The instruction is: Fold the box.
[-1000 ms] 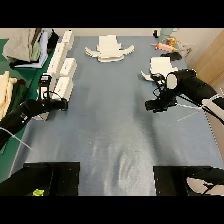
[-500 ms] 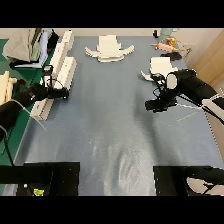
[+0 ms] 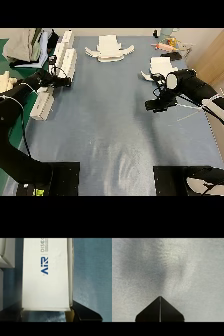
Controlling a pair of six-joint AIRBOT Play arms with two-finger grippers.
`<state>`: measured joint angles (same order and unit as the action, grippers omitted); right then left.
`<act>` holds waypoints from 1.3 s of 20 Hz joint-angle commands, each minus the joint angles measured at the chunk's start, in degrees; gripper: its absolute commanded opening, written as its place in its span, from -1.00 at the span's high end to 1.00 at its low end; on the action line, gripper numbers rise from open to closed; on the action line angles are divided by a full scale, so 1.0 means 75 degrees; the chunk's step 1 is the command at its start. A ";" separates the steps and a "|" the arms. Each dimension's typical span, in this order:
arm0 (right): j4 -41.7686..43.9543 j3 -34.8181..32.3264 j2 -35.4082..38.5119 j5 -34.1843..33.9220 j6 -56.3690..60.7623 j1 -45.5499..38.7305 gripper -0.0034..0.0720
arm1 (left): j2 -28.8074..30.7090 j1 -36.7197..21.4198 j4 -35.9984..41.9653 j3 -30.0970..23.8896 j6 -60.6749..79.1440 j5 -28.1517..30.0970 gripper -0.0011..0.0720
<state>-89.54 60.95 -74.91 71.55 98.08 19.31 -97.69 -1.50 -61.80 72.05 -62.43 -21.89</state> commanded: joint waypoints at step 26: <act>0.0003 0.0006 -0.0003 0.0000 0.0000 0.0000 0.89 | -0.0562 -0.0047 -0.0198 0.0685 -0.0023 -0.0259 -0.94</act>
<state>-89.52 60.95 -74.91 71.53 98.08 19.31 -102.69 -1.58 -63.16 77.12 -62.59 -21.89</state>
